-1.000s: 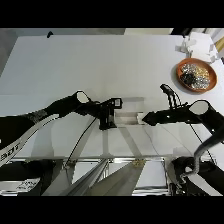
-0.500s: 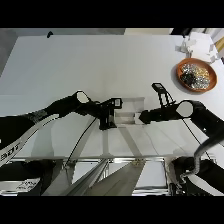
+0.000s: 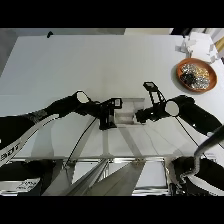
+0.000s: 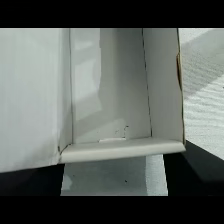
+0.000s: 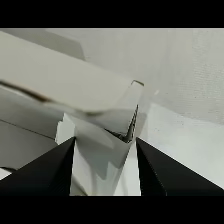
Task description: Fold the box and place the chain.
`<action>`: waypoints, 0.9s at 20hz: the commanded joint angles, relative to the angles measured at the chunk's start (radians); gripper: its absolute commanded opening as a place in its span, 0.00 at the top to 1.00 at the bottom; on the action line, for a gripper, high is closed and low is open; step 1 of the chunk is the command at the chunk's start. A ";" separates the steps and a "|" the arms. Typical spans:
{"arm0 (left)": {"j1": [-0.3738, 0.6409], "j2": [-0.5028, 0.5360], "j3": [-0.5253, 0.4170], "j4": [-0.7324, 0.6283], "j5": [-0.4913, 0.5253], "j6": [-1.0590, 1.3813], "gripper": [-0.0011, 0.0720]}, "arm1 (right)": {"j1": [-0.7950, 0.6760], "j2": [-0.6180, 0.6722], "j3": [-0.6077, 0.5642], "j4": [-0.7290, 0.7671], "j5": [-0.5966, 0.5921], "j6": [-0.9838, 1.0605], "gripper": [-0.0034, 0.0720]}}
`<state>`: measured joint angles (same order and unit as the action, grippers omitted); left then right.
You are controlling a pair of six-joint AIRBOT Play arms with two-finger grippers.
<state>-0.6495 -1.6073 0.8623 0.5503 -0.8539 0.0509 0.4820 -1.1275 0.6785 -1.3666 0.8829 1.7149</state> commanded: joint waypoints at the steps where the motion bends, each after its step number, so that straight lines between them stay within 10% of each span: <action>1: 0.000 0.001 0.000 0.000 0.027 0.001 0.71 | 0.032 -0.045 0.041 -0.128 0.090 0.097 0.41; 18: 0.000 0.001 0.000 0.000 0.027 0.001 0.71 | 0.138 -0.126 0.049 -0.139 -0.012 0.308 0.41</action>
<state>-0.6495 -1.6073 0.8623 0.5503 -0.8539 0.0521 0.6044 -1.2278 0.7261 -1.5051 0.8780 1.9636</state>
